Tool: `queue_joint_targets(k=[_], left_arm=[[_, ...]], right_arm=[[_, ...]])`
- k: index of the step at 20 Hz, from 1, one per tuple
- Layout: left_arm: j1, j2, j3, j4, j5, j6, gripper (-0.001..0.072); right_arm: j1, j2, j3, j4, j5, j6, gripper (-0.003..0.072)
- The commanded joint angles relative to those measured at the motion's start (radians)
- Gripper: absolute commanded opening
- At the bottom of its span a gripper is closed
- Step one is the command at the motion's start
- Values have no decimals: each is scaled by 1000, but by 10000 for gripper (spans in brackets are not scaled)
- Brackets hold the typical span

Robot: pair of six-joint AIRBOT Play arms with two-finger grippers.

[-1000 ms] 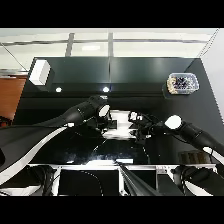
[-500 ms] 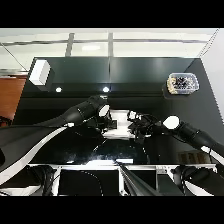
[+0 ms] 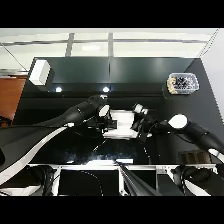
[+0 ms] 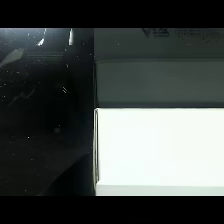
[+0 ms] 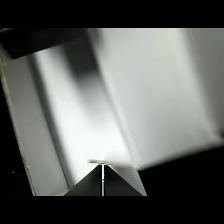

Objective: Fold the box and place the chain.

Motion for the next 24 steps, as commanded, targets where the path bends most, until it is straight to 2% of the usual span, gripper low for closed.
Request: queue_joint_targets(k=[1, 3, 6, 8, 10, 14, 17, 20, 24], left_arm=[[0, 0, 1, 3, -5, 0, 27], [1, 0, 1, 3, -5, 0, 27], [1, 0, 1, 3, -4, 0, 27], [1, 0, 1, 3, -4, 0, 27], [1, 0, 1, 3, -5, 0, 27], [1, 0, 1, 3, -4, 0, 27], [1, 0, 1, 3, -5, 0, 27], [1, 0, 1, 3, -4, 0, 27], [1, 0, 1, 3, -5, 0, 27]], right_arm=[[-152, 131, 1, -131, 122, 515, 9], [-275, 180, 0, -172, 173, 724, 9], [-412, 180, -18, -271, 125, 1020, 9], [-436, 176, -50, -330, 53, 1123, 9], [-432, 139, -63, -343, 68, 1181, 9], [-362, -14, -64, -229, 206, 1088, 9], [-288, -116, -63, -53, 227, 891, 10], [-274, -137, -60, 127, 229, 735, 10], [-283, -137, 46, 141, 385, 658, 12]])
